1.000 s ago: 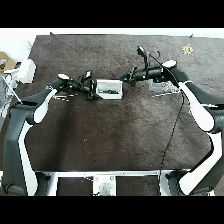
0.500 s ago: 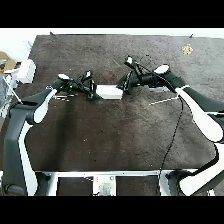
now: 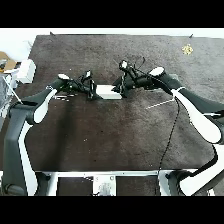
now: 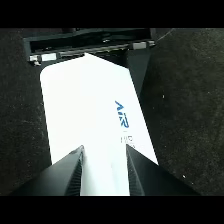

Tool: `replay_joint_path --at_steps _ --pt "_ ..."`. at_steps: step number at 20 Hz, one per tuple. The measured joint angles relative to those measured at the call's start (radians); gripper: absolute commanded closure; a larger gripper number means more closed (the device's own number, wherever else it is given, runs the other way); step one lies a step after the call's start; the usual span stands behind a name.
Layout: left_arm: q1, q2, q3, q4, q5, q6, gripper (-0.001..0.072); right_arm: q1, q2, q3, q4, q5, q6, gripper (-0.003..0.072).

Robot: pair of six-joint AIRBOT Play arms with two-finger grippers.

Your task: Fold the box and place the chain.

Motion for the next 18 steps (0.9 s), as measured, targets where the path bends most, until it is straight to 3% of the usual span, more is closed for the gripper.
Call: replay_joint_path --at_steps 1,7,12,13,17,18 --pt "0.0 0.0 0.0 0.0 0.0 0.0 0.0484 0.0 -0.005 0.0 0.005 0.006 -0.008 0.0317" --pt "0.0 0.0 0.0 0.0 0.0 0.0 0.0484 0.001 -0.025 0.0 0.018 0.018 -0.084 0.0321" --pt "0.0 0.0 0.0 -0.001 0.001 0.0 0.0484 0.003 -0.029 0.0 0.032 -0.054 -0.145 0.0325" --pt "0.0 0.0 0.0 -0.001 0.002 -0.001 0.0484 0.003 -0.029 0.001 0.045 -0.066 -0.157 0.0382" --pt "0.001 0.0 0.0 -0.001 0.002 -0.001 0.0484 0.003 -0.027 0.003 0.075 -0.089 -0.189 0.0392" --pt "0.001 0.0 0.0 -0.001 0.002 -0.001 0.0483 0.003 -0.027 0.002 0.075 -0.09 -0.194 0.0482"
